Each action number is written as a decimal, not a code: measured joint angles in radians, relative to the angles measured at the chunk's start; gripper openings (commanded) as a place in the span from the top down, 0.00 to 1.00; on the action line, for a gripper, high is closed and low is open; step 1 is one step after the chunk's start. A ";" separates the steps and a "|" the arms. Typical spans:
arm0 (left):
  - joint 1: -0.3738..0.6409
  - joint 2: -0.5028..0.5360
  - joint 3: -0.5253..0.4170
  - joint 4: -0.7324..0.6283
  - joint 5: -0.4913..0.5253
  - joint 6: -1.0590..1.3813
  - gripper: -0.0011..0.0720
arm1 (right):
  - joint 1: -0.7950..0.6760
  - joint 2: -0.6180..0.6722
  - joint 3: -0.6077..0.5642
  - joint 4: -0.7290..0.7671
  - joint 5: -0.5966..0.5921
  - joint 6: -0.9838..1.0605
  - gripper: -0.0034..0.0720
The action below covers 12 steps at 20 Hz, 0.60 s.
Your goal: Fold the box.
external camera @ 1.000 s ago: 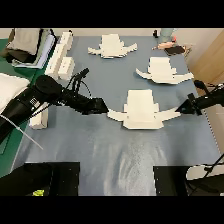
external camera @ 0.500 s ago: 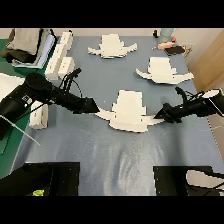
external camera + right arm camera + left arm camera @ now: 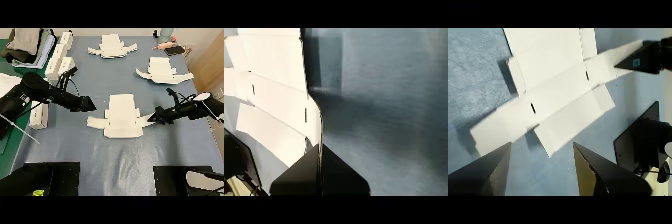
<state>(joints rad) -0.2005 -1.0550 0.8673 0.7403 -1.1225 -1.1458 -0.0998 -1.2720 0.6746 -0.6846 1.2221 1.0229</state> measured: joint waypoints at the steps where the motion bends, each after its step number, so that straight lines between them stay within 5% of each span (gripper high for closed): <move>1: 0.014 -0.008 0.000 0.000 0.004 0.006 0.16 | 0.032 0.016 -0.019 0.004 -0.010 -0.021 0.96; 12: 0.092 -0.274 -0.006 -0.027 -0.021 0.115 0.16 | 0.324 0.167 -0.114 0.051 -0.214 -0.074 0.96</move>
